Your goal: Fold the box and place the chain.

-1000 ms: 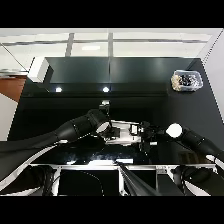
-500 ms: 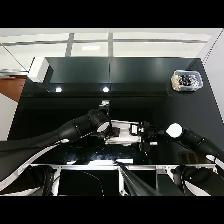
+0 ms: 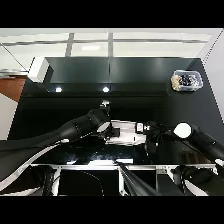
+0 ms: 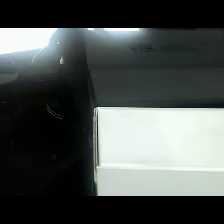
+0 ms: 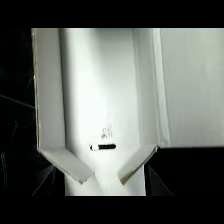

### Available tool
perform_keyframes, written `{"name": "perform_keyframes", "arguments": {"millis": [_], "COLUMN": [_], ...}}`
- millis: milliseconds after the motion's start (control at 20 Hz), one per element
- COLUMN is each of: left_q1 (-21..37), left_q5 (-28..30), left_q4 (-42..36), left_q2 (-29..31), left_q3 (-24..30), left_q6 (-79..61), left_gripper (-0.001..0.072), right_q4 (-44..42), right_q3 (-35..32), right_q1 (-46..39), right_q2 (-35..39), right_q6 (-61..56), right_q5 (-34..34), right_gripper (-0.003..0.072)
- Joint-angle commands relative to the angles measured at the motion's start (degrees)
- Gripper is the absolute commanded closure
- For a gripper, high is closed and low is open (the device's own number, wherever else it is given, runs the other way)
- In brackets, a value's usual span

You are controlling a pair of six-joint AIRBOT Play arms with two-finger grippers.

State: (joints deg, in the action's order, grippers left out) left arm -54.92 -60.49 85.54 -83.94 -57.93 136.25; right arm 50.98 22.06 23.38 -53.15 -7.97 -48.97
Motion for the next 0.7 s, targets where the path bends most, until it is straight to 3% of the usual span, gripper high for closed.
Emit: {"name": "perform_keyframes", "arguments": {"millis": [0,250,300,350,550,600,650], "left_q1": [-0.02,-0.02,-0.02,-0.02,-0.02,-0.02,-0.02], "left_q5": [-0.44,-0.37,-0.15,-0.17,0.0,0.0,0.0], "left_q4": [0.59,0.57,0.57,0.57,0.57,0.57,0.57], "left_q2": [-0.02,-0.02,-0.02,-0.02,-0.02,-0.02,-0.02], "left_q3": [0.04,0.04,0.04,0.04,0.04,0.04,0.04], "left_q6": [0.07,0.09,0.09,0.09,0.09,0.09,0.09], "left_gripper": [0.0681,0.0681,0.0681,0.068,0.0681,0.0681,0.0681], "right_q4": [2.14,-2.86,-3.91,-4.5,-5.99,-7.04,-7.5], "right_q3": [0.04,0.02,0.02,0.02,0.02,0.02,0.02], "right_q1": [-1.33,-1.29,-1.29,-1.27,0.13,0.87,1.77], "right_q2": [1.99,1.73,1.55,1.27,-0.13,-0.61,-0.87], "right_q6": [-1.18,2.25,3.3,3.5,3.48,3.48,3.48], "right_q5": [-1.49,1.4,1.4,1.38,1.27,1.25,1.25], "right_gripper": [-0.0018,-0.0016,0.005,0.0196,0.0217,0.0358,0.0445]}}
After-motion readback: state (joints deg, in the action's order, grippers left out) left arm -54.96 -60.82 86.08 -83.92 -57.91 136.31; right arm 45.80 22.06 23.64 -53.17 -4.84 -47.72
